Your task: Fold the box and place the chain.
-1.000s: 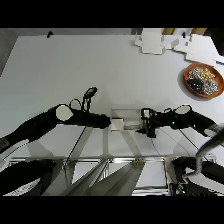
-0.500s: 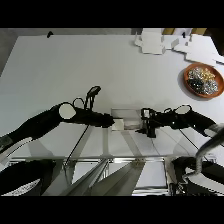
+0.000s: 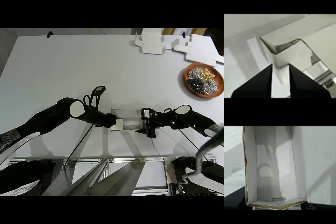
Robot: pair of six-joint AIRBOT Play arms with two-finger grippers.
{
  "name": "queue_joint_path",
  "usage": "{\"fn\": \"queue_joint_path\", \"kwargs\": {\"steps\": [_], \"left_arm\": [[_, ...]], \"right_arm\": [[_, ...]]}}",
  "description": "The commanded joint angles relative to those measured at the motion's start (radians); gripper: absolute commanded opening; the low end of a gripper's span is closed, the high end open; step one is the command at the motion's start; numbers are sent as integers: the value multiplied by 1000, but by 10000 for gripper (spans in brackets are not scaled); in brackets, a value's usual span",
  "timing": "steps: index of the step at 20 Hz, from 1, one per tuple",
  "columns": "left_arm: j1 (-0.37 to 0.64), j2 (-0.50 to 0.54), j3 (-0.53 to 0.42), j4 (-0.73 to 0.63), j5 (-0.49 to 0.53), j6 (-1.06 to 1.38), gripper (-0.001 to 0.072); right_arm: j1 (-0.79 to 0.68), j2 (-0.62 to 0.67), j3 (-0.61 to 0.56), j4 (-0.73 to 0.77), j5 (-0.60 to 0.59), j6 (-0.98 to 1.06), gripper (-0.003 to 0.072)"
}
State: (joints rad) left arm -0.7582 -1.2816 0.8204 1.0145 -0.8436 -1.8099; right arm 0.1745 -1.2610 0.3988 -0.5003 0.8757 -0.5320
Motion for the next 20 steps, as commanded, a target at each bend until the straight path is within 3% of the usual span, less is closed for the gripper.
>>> {"fn": "queue_joint_path", "kwargs": {"steps": [1,8,11,20], "left_arm": [[-28,-16,51,111,-54,-126,233],[-97,-134,216,289,-211,-369,232],[-121,-174,276,323,-223,-430,232],[-153,-235,288,392,-238,-555,230]], "right_arm": [[1,0,0,0,0,0,466],[1,0,0,0,0,0,466],[1,0,0,0,0,0,466],[1,0,0,0,0,0,466]]}}
